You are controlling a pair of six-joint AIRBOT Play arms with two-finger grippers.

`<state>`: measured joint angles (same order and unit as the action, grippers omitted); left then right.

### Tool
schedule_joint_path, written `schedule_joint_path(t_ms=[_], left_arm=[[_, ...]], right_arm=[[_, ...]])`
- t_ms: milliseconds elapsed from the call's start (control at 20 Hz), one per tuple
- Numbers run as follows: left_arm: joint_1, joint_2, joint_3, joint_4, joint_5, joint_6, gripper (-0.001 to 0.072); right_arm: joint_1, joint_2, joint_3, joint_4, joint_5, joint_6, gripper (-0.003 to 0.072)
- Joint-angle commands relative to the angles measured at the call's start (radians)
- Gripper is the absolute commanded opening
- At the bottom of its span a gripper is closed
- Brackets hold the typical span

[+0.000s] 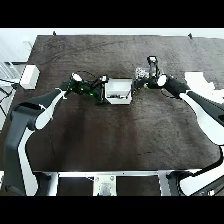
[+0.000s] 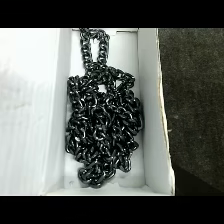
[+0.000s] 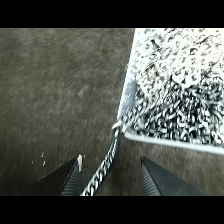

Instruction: Fold the box and place the chain.

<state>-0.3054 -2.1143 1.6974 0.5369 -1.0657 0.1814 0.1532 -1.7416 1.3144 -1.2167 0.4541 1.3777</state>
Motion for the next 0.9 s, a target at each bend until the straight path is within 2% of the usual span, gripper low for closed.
schedule_joint_path(t_ms=[0, 100, 150, 200, 250, 400, 650, 850], left_arm=[[0.001, 0.0, 0.001, 0.0, 0.0, 0.0, 0.0472], [0.001, 0.0, 0.001, 0.0, 0.0, 0.0, 0.0472], [0.001, 0.0, 0.0, 0.0, 0.0, 0.0, 0.0472], [0.001, 0.0, 0.001, 0.0, 0.0, 0.0, 0.0472], [0.001, 0.0, 0.001, 0.0, 0.0, 0.0, 0.0472], [0.001, 0.0, 0.001, 0.0, 0.0, 0.0, 0.0472], [0.001, 0.0, 0.001, 0.0, 0.0, 0.0, 0.0472], [0.001, 0.0, 0.0, 0.0, 0.0, 0.0, 0.0472]], right_arm=[[-0.001, -0.065, 0.053, 0.058, -0.009, -0.021, 0.0401], [-0.001, -0.083, 0.062, 0.072, -0.012, -0.028, 0.0348], [-0.004, -0.086, 0.061, 0.072, -0.018, -0.037, 0.0237], [-0.006, -0.084, 0.062, 0.072, -0.026, -0.06, 0.006], [-0.012, -0.077, 0.062, 0.072, -0.033, -0.07, 0.0009], [-0.012, 0.01, 0.057, 0.044, 0.0, -0.07, 0.0006], [0.01, 0.298, 0.053, -0.096, 0.108, -0.069, 0.0005], [0.048, 0.512, 0.053, -0.166, 0.146, -0.069, 0.0005]])
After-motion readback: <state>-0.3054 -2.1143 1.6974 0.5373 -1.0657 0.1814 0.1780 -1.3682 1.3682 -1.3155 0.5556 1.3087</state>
